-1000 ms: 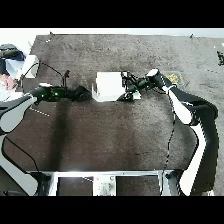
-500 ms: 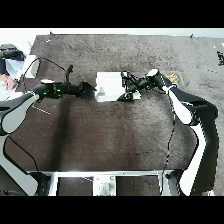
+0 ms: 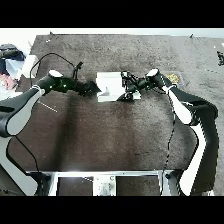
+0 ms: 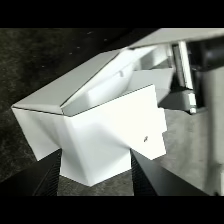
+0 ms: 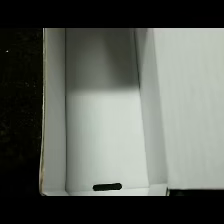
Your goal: Fold the box and place the chain.
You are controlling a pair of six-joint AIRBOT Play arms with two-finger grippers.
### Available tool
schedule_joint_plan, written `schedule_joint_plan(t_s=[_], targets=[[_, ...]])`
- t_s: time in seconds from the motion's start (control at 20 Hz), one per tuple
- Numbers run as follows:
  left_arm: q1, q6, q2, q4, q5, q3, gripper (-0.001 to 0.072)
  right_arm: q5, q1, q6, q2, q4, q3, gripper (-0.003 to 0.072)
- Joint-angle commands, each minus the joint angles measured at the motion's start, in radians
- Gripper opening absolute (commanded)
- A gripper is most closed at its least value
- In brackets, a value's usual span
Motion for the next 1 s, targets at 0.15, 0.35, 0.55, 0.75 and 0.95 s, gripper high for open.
schedule_joint_plan(t_s=[0.15,0.35,0.55,0.75,0.95], targets=[[-0.085,-0.318,0.0,0.291,0.062,0.103,0.0473,0.0,0.0,0.0,0.0,0.0,0.0,0.047],[-0.132,-0.49,0.0,0.409,0.098,0.116,0.0474,0.0,0.0,0.0,0.0,0.0,0.0,0.047],[-0.156,-0.59,0.0,0.487,0.132,0.117,0.0474,0.0,0.0,0.0,0.0,0.0,0.0,0.047],[-0.193,-0.719,-0.005,0.622,0.121,0.138,0.0473,0.0,0.0,0.0,0.0,0.0,0.0,0.047],[-0.245,-0.869,-0.049,0.812,0.019,0.275,0.0473,0.0,0.0,0.0,0.0,0.0,0.0,0.047]])
